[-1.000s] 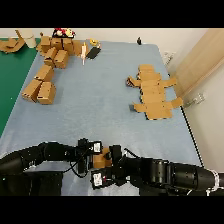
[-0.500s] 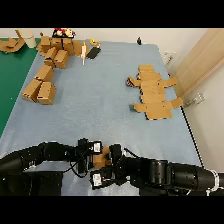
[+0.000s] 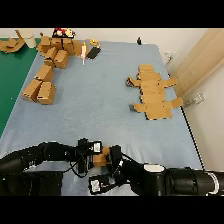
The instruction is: Fold the box.
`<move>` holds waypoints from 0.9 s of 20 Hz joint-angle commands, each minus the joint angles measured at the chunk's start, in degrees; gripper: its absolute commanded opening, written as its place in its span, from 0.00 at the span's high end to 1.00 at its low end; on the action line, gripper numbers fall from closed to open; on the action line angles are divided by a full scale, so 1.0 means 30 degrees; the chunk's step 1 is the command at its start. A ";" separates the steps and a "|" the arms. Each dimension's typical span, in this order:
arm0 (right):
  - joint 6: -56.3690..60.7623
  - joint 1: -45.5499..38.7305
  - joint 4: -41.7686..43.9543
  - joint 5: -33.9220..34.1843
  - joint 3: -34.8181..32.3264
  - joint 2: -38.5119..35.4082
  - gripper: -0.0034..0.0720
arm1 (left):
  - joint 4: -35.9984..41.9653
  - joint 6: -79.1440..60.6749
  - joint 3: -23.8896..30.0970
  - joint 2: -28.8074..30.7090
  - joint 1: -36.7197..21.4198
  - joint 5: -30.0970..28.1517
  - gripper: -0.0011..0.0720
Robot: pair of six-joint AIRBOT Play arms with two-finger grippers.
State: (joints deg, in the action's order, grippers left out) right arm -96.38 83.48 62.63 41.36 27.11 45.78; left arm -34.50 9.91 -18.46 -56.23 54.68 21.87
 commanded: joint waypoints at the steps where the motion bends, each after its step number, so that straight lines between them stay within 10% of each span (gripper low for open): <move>1: 0.1719 0.0634 -0.1945 0.0386 0.0007 0.0525 0.52 | -0.0007 0.0000 -0.0015 0.0007 -0.0007 -0.0007 0.37; 18: 0.6069 0.3526 -0.5719 0.2688 0.0481 0.0787 0.61 | -0.0007 0.0000 -0.0015 0.0007 -0.0007 -0.0007 0.37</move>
State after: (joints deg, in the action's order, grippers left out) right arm -79.00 93.62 46.78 48.01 27.79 48.10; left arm -34.50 9.93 -18.46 -56.23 54.68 21.85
